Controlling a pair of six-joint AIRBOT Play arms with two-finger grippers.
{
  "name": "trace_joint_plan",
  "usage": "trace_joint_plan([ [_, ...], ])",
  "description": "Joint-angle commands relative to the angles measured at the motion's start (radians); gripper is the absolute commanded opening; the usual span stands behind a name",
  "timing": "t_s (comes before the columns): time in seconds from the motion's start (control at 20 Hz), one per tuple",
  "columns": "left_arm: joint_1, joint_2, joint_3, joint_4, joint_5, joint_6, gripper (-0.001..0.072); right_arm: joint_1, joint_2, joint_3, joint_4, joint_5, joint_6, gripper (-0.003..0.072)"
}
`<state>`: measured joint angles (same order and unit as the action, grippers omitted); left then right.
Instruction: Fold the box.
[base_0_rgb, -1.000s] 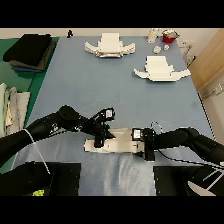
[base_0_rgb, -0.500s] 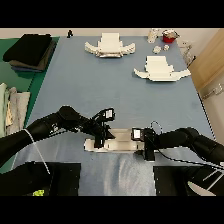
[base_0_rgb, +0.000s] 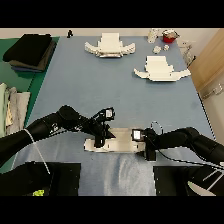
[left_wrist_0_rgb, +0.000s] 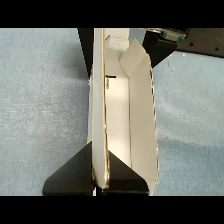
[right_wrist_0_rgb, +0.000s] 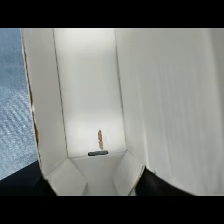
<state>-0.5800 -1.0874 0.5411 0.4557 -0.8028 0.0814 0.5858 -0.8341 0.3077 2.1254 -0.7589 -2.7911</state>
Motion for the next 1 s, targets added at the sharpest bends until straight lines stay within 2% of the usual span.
trace_joint_plan([
  [0.0, 0.000, 0.000, -0.001, 0.000, -0.002, 0.000, 0.0013, 0.002, 0.000, 0.000, 0.007, 0.007, 0.001, 0.0624],
  [0.3, 0.000, 0.000, -0.001, 0.000, -0.001, 0.000, 0.0013, 0.002, 0.032, 0.000, 0.025, 0.002, 0.019, 0.0625],
  [0.75, 0.000, 0.000, -0.001, 0.000, -0.001, 0.000, 0.0013, 0.002, -0.008, 0.000, 0.025, 0.025, 0.019, 0.0622],
  [0.8, 0.000, 0.000, -0.001, 0.000, -0.001, 0.000, 0.0013, 0.002, -0.008, 0.000, 0.025, 0.025, 0.019, 0.0588],
  [0.85, 0.000, 0.000, -0.001, 0.000, -0.001, 0.000, 0.0013, 0.002, -0.008, 0.000, 0.025, 0.024, 0.019, 0.0516],
  [0.95, 0.000, 0.000, -0.001, 0.000, -0.002, 0.000, 0.0013, 0.002, -0.008, 0.000, 0.024, 0.024, 0.019, 0.0503],
])
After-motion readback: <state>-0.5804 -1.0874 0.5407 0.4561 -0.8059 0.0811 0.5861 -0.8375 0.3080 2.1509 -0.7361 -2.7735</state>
